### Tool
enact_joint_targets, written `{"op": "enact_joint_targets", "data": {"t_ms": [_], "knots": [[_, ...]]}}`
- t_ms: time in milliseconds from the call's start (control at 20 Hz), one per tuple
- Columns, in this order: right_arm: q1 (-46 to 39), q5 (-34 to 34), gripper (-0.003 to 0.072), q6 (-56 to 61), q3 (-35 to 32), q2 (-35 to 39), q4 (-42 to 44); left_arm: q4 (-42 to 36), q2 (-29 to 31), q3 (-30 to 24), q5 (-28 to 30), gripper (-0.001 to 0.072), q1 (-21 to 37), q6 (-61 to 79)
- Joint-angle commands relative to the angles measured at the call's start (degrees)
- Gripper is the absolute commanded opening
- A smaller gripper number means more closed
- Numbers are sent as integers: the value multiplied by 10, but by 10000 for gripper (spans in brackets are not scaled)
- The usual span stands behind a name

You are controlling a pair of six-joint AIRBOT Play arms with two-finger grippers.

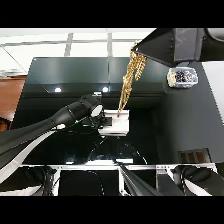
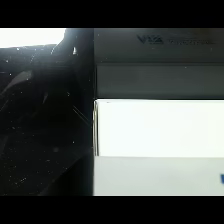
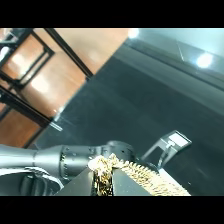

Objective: Fold the box and place the chain.

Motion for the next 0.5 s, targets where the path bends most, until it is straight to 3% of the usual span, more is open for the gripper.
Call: {"op": "enact_joint_targets", "data": {"t_ms": [0,250,450], "knots": [[-23,24,9,0,0,5,-12,0,0,0,0,27,1,0],[-95,80,10,-5,0,17,10,0,0,0,0,27,1,0],[-106,128,11,-10,0,17,14,0,0,0,0,27,0,0]]}}
